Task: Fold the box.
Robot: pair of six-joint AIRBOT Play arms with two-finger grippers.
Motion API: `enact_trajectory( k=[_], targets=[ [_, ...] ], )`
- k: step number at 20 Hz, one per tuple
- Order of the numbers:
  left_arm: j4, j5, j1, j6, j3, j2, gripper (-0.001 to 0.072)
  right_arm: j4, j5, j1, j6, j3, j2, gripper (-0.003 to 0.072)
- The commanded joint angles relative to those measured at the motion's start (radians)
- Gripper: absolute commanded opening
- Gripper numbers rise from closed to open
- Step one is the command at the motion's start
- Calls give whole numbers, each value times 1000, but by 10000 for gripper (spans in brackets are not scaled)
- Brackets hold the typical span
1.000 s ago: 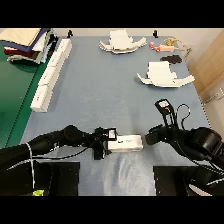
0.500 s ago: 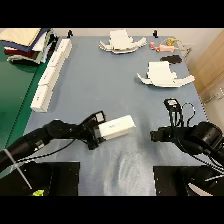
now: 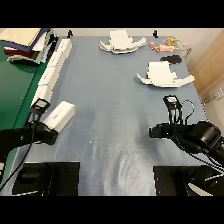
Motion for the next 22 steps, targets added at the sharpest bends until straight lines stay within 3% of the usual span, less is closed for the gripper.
enact_trajectory(
  k=[1,5,9,17,22],
  targets=[
    [71,-15,154,-41,1,50,404,-18,27,0,0,1,0,0],
    [231,22,156,-56,1,-104,404,-21,26,0,-4,1,0,0],
    [269,-5,158,-84,31,-242,404,-21,26,0,-4,1,0,0],
    [187,100,389,-78,96,-342,404,-33,26,0,-4,1,0,0],
    [66,190,405,11,97,-428,404,-65,27,0,-3,1,0,0]
  ],
)
